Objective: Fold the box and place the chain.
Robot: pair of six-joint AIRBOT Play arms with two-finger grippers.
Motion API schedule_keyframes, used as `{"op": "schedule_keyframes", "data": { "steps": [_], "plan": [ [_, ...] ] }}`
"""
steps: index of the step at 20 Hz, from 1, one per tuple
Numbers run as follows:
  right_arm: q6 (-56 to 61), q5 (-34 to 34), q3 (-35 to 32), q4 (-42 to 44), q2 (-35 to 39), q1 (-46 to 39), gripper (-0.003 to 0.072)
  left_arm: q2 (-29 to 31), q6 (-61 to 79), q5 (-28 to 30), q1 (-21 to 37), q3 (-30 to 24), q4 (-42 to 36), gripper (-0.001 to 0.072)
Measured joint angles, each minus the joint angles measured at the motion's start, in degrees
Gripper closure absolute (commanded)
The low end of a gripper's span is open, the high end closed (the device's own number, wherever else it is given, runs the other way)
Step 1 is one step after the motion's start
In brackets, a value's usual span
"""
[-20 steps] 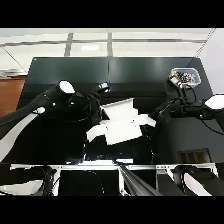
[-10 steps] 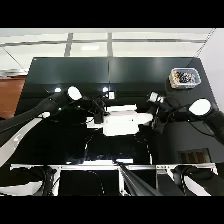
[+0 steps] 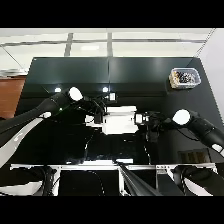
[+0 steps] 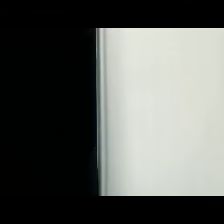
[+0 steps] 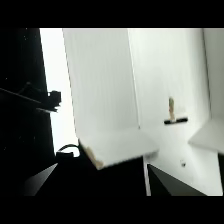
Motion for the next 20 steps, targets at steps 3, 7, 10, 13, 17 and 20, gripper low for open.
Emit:
{"op": "schedule_keyframes", "data": {
  "steps": [3,7,10,13,17,20],
  "plan": [
    [-2.14,-4.42,-0.17,4.37,-2.14,1.31,0.0058,0.0,0.0,0.11,0.0,0.0,0.04,0.0679],
    [-3.21,-7.28,-0.17,9.01,-2.73,1.79,0.0058,0.0,0.02,0.15,0.0,0.0,0.04,0.0679],
    [-3.56,-9.46,0.04,9.81,-1.75,1.73,0.0058,0.0,0.02,0.13,0.0,0.0,-0.09,0.0679],
    [-4.0,-11.3,0.59,9.01,-0.92,1.57,0.0058,0.0,0.02,0.07,0.0,0.0,-0.17,0.0679],
    [-5.95,-13.25,1.97,8.39,-0.52,1.07,0.0058,0.0,0.02,-0.2,0.02,0.0,-0.35,0.0679],
    [-6.78,-13.22,2.84,8.35,-0.48,0.17,0.0058,0.0,0.22,-0.66,0.0,0.0,-0.37,0.0679]
  ]
}}
